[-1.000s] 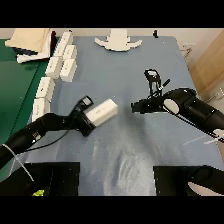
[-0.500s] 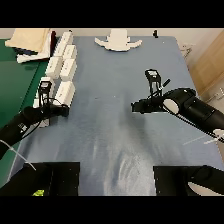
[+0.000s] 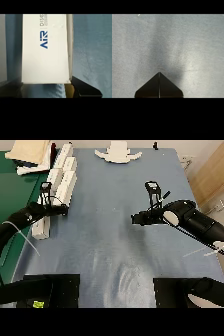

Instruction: Fold the box.

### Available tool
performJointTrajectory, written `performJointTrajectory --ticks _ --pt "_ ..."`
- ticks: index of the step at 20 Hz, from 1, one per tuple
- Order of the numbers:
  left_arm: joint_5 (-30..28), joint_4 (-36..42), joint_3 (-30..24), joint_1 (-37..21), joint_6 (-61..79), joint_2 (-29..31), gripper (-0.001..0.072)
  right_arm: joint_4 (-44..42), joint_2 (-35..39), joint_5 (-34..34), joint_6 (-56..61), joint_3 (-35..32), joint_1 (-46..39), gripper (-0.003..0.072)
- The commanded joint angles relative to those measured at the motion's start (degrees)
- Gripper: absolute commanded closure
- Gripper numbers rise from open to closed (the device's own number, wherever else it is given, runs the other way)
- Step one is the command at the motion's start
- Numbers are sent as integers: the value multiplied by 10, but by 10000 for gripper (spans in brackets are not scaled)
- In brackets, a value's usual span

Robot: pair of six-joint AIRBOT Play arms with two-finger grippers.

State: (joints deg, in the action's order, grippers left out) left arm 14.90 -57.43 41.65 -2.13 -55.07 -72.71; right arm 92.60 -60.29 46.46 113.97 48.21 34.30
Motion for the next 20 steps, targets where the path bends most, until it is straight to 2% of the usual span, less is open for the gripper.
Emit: performJointTrajectory --ticks 1,8,10,15,20 --pt "-4 0 76 -1 -1 -70 401 0 0 0 0 0 0 683" --pt "11 4 205 0 0 -187 401 3 0 0 0 0 0 683" --pt "21 4 224 0 2 -203 401 4 0 0 0 0 0 683" --pt "-5 4 263 0 2 -238 401 11 -1 -3 0 0 0 683" --pt "20 3 330 -1 2 -283 401 11 -1 -3 0 0 0 683"
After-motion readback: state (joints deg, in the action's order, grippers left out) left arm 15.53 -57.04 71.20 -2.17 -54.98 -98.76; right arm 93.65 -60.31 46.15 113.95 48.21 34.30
